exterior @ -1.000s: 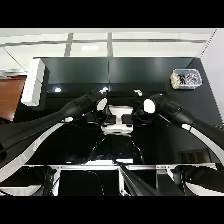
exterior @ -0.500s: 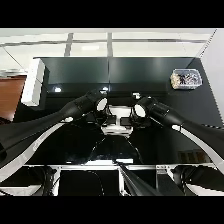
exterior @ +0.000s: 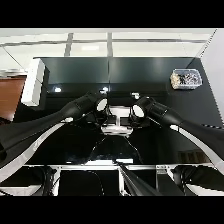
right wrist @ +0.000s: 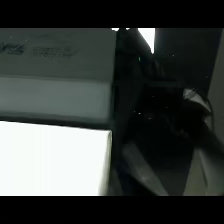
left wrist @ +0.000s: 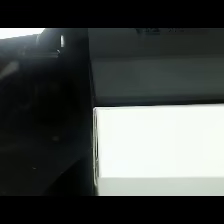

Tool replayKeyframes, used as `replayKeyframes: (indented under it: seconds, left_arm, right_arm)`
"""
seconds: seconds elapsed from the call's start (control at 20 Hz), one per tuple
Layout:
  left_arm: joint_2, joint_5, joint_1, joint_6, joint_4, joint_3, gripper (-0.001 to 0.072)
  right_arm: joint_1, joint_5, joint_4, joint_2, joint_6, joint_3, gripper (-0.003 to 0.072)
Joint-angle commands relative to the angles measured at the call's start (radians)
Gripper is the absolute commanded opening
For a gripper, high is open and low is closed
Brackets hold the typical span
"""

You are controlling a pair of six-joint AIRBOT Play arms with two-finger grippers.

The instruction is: Fold the box and place the chain.

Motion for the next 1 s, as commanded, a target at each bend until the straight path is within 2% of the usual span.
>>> replayKeyframes:
  seconds: [0.0,0.05,0.1,0.25,0.35,0.5,0.65,0.7,0.85,0.9,0.95]
  left_arm:
    - [0.001,0.002,0.000,-0.003,-0.005,0.001,0.0026]
    - [0.001,0.001,0.000,-0.003,-0.005,0.001,0.0026]
    - [0.001,0.001,0.000,-0.003,-0.005,0.001,0.0026]
    - [0.001,0.002,0.000,-0.003,-0.004,0.001,0.0026]
    - [0.001,0.002,0.000,-0.003,-0.004,0.001,0.0026]
    - [0.001,0.001,0.000,-0.003,-0.004,0.001,0.0026]
    - [0.001,-0.005,0.000,-0.002,-0.004,0.001,0.0026]
    - [0.001,-0.012,0.000,-0.002,-0.004,0.001,0.0026]
    - [0.001,-0.006,0.000,-0.003,-0.004,0.001,0.0026]
    - [0.001,-0.007,0.000,-0.003,-0.004,0.001,0.0026]
    - [0.001,-0.007,0.000,-0.003,-0.004,0.001,0.0026]
  right_arm:
    - [0.001,0.000,0.002,-0.001,0.003,0.011,0.0197]
    - [0.001,0.000,0.000,-0.001,0.002,0.011,0.0124]
    - [0.001,0.004,-0.003,-0.001,-0.004,0.011,0.0013]
    - [0.001,0.003,-0.002,0.000,-0.004,0.011,0.0016]
    - [0.000,0.028,0.000,0.006,-0.026,0.026,0.0371]
    - [-0.005,0.097,-0.024,0.082,-0.140,0.050,0.0379]
    - [-0.036,0.177,-0.128,0.255,-0.196,0.059,0.0378]
    - [-0.054,0.188,-0.208,0.316,-0.199,0.059,0.0378]
    - [-0.150,0.195,-0.613,0.419,-0.198,0.049,0.0378]
    - [-0.207,0.170,-0.713,0.418,-0.198,0.036,0.0378]
    - [-0.281,0.088,-0.749,0.417,-0.196,0.008,0.0379]
